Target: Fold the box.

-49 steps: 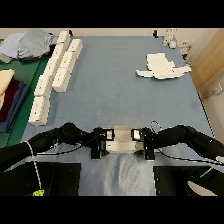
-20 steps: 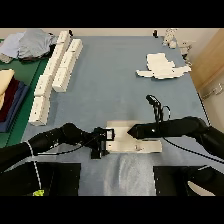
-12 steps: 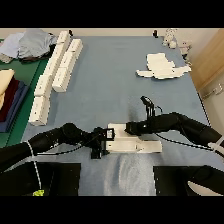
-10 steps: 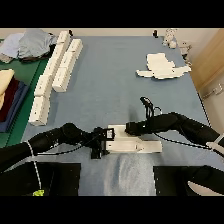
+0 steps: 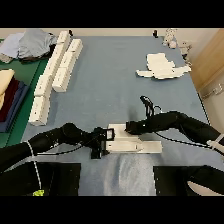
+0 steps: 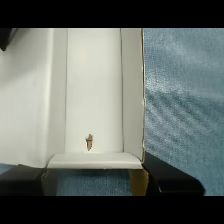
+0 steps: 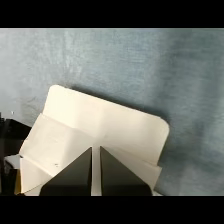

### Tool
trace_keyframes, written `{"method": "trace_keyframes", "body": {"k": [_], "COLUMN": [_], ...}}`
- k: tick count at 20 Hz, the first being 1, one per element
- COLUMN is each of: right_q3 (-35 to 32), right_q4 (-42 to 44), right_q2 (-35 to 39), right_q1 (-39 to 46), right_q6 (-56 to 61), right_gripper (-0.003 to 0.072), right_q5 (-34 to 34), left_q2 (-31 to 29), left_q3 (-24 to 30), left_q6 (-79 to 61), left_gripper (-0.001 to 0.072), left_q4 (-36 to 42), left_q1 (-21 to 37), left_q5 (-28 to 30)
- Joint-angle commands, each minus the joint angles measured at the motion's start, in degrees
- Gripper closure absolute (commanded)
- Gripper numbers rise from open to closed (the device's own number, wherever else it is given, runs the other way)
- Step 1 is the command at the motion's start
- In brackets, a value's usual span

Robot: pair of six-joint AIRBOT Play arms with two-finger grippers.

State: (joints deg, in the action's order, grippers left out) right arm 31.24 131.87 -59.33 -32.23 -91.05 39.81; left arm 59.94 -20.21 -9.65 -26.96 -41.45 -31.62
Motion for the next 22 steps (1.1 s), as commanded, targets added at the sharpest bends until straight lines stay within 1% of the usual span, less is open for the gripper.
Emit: {"method": "trace_keyframes", "body": {"k": [1,3,5,6,8,9,10,11,12,13,15,17,19,22], "right_q3": [2.91,4.24,4.13,3.8,1.86,0.31,-1.18,-2.71,-4.24,-5.53,-7.23,-7.76,-7.78,-7.76], "right_q4": [-3.87,-8.81,-13.05,-14.25,-13.99,-14.25,-15.04,-16.15,-17.77,-19.37,-21.27,-20.9,-19.43,-16.04], "right_q2": [4.98,11.26,17.14,19.96,24.92,27.02,28.52,29.53,29.88,29.77,27.78,24.65,21.46,18.01], "right_q1": [0.98,1.18,1.05,1.05,1.05,1.07,1.07,1.07,1.07,1.07,1.07,1.07,1.07,1.05], "right_q6": [-0.02,-0.02,-0.98,-3.82,-12.74,-16.13,-19.45,-22.97,-27.32,-31.45,-39.78,-49.18,-56.39,-63.08], "right_gripper": [0.0611,0.0611,0.0611,0.0611,0.061,0.0573,0.0402,0.0214,0.0105,0.0068,0.0068,0.0067,0.0068,0.0069], "right_q5": [6.23,12.02,19.02,23.3,30.64,33.59,35.08,35.21,34.42,32.63,26.91,20.9,18.12,17.53], "left_q2": [0.0,0.0,0.0,0.0,0.0,0.0,0.0,0.0,0.0,0.0,0.0,0.0,0.0,0.0], "left_q3": [-0.04,-0.04,-0.04,-0.04,-0.04,-0.04,-0.04,-0.04,-0.04,-0.04,-0.04,-0.04,-0.04,-0.04], "left_q6": [0.04,0.04,0.04,0.04,0.04,0.04,0.04,0.04,0.04,0.04,0.04,0.04,0.04,0.04], "left_gripper": [0.0235,0.0235,0.0235,0.0235,0.0235,0.0235,0.0235,0.0236,0.0236,0.0236,0.0235,0.0236,0.0236,0.0235], "left_q4": [0.0,0.0,0.0,0.0,0.0,0.0,0.0,0.0,0.0,0.0,0.0,0.0,0.0,0.0], "left_q1": [0.02,0.02,0.02,0.02,0.02,0.02,0.02,0.02,0.0,0.02,0.02,0.0,0.02,0.02], "left_q5": [-0.02,-0.02,-0.02,-0.04,-0.02,-0.02,-0.02,-0.02,-0.02,-0.04,-0.02,-0.04,-0.02,-0.02]}}
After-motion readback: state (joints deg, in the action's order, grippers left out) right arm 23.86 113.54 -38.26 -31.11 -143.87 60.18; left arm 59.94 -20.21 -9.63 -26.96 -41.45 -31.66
